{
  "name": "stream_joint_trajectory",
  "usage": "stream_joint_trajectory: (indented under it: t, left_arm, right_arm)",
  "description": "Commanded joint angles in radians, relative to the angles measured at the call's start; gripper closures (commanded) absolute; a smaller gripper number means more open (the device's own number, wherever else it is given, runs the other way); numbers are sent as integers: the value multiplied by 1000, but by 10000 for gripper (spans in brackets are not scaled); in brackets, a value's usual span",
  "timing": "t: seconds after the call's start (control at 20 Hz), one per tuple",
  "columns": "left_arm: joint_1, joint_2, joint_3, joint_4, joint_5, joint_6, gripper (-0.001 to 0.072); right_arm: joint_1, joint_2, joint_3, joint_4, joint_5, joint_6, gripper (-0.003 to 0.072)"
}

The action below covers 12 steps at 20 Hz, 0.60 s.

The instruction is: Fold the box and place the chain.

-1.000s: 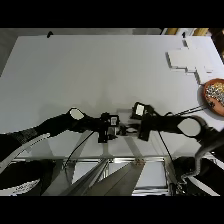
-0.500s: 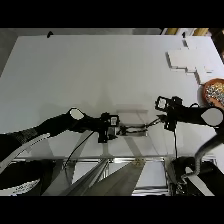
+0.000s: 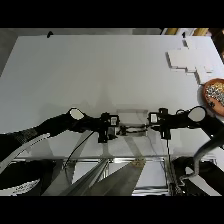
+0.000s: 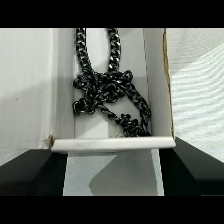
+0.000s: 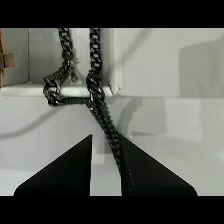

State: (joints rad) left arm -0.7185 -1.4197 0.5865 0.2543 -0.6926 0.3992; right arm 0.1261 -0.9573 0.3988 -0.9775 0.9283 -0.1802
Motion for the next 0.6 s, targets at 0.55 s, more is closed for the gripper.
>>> stream_joint_trajectory:
  t: [0.55]
  left_arm:
    - [0, 1, 0, 0, 0, 0, 378]
  right_arm:
    - [41, 388, 39, -51, 153, 277, 670]
